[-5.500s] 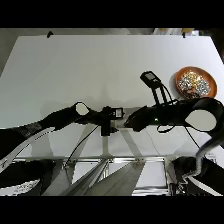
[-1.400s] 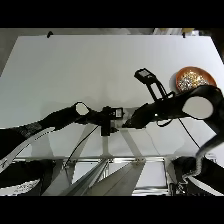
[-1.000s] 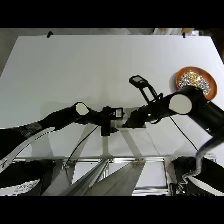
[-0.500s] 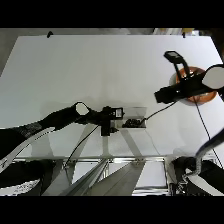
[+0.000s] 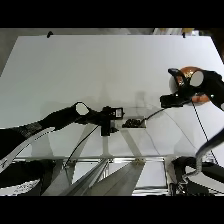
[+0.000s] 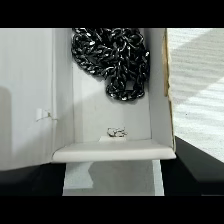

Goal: Fold the box and place the chain.

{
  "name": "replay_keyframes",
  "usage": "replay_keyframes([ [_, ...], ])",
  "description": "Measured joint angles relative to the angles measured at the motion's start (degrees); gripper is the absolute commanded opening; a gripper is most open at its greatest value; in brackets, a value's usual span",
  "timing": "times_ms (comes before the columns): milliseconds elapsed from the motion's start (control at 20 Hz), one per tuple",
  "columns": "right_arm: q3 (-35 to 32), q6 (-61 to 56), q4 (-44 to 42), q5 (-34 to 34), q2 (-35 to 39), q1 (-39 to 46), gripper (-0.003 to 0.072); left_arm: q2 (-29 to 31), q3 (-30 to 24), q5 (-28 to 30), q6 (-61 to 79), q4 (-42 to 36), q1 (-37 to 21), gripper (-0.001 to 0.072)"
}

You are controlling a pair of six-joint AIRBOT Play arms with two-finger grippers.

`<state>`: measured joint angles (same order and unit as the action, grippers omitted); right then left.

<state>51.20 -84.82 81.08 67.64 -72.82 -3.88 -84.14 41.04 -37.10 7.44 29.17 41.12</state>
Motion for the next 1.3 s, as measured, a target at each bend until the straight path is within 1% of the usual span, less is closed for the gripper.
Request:
replay_keyframes([
  [50, -0.8, 0.0, 0.2, -0.9, -0.4, 0.1, 0.0346, 0.0, 0.0, 0.0, 0.0, 0.0, 0.0, 0.0208],
  [100, -1.6, 0.0, 0.2, -1.9, -0.7, 0.2, 0.0324, 0.0, 0.0, 0.0, 0.0, 0.0, 0.0, 0.0208],
  [250, -3.5, -0.7, 0.3, -5.0, -1.3, 0.3, 0.0307, 0.0, 0.0, 0.0, 0.0, 0.0, 0.0, 0.0208],
  [300, -3.8, -0.9, 0.4, -6.1, -1.4, 0.3, 0.028, 0.0, 0.0, 0.0, 0.0, 0.0, 0.0, 0.0208],
  [400, -4.3, -1.6, 0.6, -7.8, -1.5, 0.3, 0.027, 0.0, 0.0, 0.0, 0.0, 0.0, 0.0, 0.0208],
  [650, -4.7, -3.6, 1.3, -8.6, -3.3, 0.3, 0.0225, 0.0, 0.0, 0.0, 0.0, 0.0, 0.0, 0.0208],
  [700, -4.7, -3.9, 1.4, -8.6, -3.9, 0.3, 0.0203, 0.0, 0.0, 0.0, 0.0, 0.0, 0.0, 0.0208],
  [750, -4.7, -4.2, 1.5, -8.5, -4.4, 0.3, 0.0157, 0.0, 0.0, 0.0, 0.0, 0.0, 0.0, 0.0208],
  [800, -4.7, -4.4, 1.4, -8.4, -4.7, 0.3, 0.014, 0.0, 0.0, 0.0, 0.0, 0.0, 0.0, 0.0208],
  [850, -4.7, -4.6, 1.3, -8.4, -4.9, 0.3, 0.0009, 0.0, 0.0, 0.0, 0.0, 0.0, 0.0, 0.0208],
  [1050, -4.9, -4.0, 1.8, -8.4, -3.8, 0.0, 0.0011, 0.0, 0.0, 0.0, 0.0, 0.0, 0.0, 0.0208],
  [1150, -4.8, -3.8, 1.4, -8.6, -0.7, -0.8, 0.001, 0.0, 0.0, 0.0, 0.0, 0.0, 0.0, 0.0208],
  [1300, -4.8, -3.4, 1.3, -7.7, 5.9, -2.6, 0.0011, 0.0, 0.0, 0.0, 0.0, 0.0, 0.0, 0.0208],
])
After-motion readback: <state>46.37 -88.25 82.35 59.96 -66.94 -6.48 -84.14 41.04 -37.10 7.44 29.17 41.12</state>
